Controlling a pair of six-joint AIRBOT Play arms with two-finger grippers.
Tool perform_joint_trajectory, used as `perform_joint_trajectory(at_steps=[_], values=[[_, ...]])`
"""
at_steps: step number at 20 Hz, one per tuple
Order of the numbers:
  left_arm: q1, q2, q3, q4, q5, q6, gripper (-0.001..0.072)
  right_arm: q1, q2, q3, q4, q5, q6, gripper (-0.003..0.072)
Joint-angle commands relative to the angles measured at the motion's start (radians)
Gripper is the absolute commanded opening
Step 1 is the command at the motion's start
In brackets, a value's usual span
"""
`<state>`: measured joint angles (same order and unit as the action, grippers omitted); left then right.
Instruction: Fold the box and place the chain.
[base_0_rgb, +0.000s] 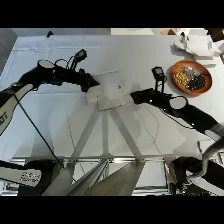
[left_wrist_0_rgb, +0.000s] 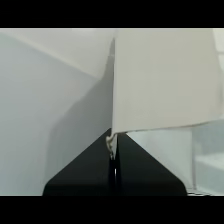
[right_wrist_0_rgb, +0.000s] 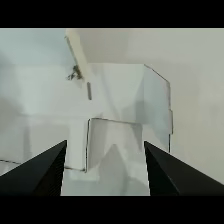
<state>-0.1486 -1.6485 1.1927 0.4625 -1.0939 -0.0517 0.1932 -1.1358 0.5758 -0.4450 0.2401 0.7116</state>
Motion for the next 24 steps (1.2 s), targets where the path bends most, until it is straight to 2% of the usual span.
perform_joint_trajectory(at_steps=[1,4,7,12,14,18,22,24], values=[[0.028,0.115,0.0,0.036,-0.084,-0.015,0.0008,-0.054,0.111,0.005,-0.003,-0.015,0.001,0.0532],[0.048,0.194,0.0,0.064,-0.271,-0.014,0.001,-0.138,0.208,0.005,-0.026,-0.015,0.002,0.0529],[0.044,0.198,-0.001,0.128,-0.299,-0.011,0.0007,-0.197,0.265,0.005,-0.071,-0.002,0.002,0.0529],[-0.007,0.197,-0.002,0.16,-0.141,-0.016,0.0,-0.226,0.286,0.005,-0.084,0.059,0.002,0.0529],[-0.042,0.184,-0.004,0.158,-0.119,0.023,0.0001,-0.226,0.286,0.005,-0.101,0.059,0.002,0.0528],[-0.117,0.11,-0.008,0.156,-0.093,0.03,0.0003,-0.226,0.286,0.005,-0.135,0.059,0.002,0.0528],[-0.177,0.034,-0.008,0.124,0.079,0.031,0.0003,-0.226,0.285,0.004,-0.136,0.058,0.002,0.0528],[-0.194,0.0,-0.008,0.076,0.103,0.081,0.0002,-0.226,0.285,0.005,-0.163,0.055,0.001,0.0528]])
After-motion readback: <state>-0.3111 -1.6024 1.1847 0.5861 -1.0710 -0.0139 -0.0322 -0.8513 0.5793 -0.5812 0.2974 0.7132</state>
